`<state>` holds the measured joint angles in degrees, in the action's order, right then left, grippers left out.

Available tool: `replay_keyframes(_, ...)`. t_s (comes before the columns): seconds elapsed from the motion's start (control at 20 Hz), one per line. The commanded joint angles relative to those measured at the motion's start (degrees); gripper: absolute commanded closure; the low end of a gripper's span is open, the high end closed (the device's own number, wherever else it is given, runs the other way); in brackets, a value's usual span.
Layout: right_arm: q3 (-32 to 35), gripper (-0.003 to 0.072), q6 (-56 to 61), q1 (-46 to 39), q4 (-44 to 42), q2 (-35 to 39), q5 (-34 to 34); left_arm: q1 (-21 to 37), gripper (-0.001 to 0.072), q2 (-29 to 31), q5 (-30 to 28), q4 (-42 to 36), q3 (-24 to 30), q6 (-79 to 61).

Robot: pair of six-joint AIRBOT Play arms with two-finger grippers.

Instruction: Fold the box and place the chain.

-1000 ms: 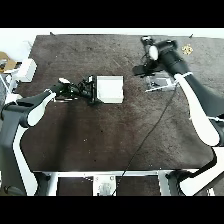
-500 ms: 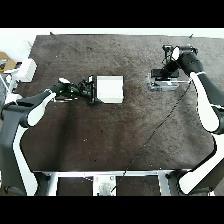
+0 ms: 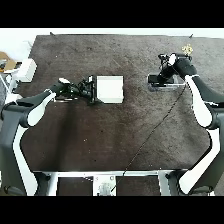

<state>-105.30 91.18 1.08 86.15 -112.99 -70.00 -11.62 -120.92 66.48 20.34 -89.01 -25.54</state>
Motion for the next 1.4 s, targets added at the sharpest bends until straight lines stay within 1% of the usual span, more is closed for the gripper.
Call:
replay_keyframes(0.0,0.0,0.0428,-0.2,0.0,-1.2,-1.1,0.5,0.0,0.0483,0.0,0.0,0.0,0.0,0.0)
replay_keyframes(0.1,0.0,0.0431,-0.1,0.0,-1.2,-1.3,0.7,0.0,0.0483,0.0,0.0,0.0,0.0,0.0)
replay_keyframes(0.15,0.0,0.0541,-0.1,0.0,-1.1,-1.2,1.1,0.0,0.0483,0.0,0.0,0.0,0.0,0.0)
replay_keyframes(0.2,0.0,0.0607,-0.1,0.0,-1.1,-1.0,1.4,0.0,0.0483,0.0,0.0,0.0,0.0,0.0)
replay_keyframes(0.4,-0.1,0.0609,-0.1,0.0,-0.4,0.2,1.4,0.0,0.0483,0.0,0.0,0.0,0.0,0.0)
replay_keyframes(0.5,-0.1,0.0683,-0.1,0.0,0.3,1.2,1.4,0.0,0.0484,0.0,0.0,0.0,0.0,0.0)
replay_keyframes(0.7,-0.1,0.0683,-0.1,0.0,1.9,4.3,1.4,0.0,0.0483,0.0,0.0,0.0,0.0,0.0)
replay_keyframes(0.95,-0.1,0.0685,-1.7,0.2,2.3,12.6,3.7,0.0,0.0483,0.0,0.0,0.0,0.0,0.0)
replay_keyframes(1.15,-0.1,0.0684,-3.7,1.9,2.3,22.4,8.8,0.0,0.0483,0.0,0.0,0.0,0.0,0.0)
replay_keyframes(1.35,0.0,0.0685,-5.9,5.7,2.3,32.1,16.7,0.0,0.0483,0.0,0.0,0.0,0.0,0.0)
